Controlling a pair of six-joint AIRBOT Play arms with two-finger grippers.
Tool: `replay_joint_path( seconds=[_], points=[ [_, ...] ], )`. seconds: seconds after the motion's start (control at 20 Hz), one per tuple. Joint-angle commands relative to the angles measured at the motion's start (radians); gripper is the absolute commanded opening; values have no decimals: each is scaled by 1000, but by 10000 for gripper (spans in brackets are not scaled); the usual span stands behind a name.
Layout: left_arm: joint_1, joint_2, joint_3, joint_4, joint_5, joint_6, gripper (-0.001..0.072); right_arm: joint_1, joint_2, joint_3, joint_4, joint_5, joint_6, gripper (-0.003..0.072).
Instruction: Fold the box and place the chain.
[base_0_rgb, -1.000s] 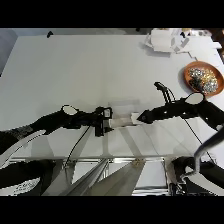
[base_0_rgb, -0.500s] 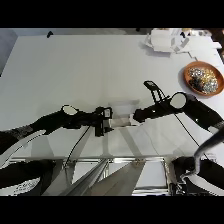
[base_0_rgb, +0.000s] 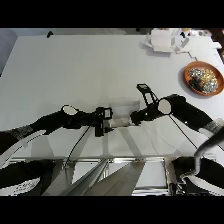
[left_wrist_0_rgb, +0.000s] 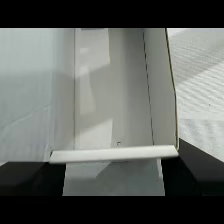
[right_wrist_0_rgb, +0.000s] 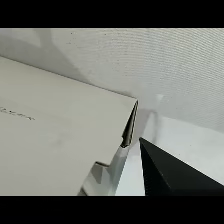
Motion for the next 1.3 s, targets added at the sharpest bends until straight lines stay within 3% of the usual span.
replay_joint_path(
  seconds=[0.0,0.35,0.5,0.6,0.9,1.05,1.1,1.15,1.25],
  points=[
    [0,0,0,0,1,0,138,42,-16,23,-130,12,123,403],
    [0,0,0,0,1,0,138,127,-126,105,-199,90,213,386],
    [0,0,0,0,1,0,138,127,-133,105,-227,106,225,289],
    [0,0,0,0,1,0,138,127,-136,105,-233,103,248,282],
    [0,0,0,0,1,0,138,129,-183,105,-237,137,248,16],
    [0,0,0,0,1,0,138,129,-183,105,-251,129,248,28],
    [0,0,0,0,1,0,138,129,-183,105,-251,123,249,110],
    [0,0,0,0,1,0,138,129,-183,105,-251,118,249,140],
    [0,0,0,0,1,0,138,129,-183,105,-251,114,249,140]
  ],
)
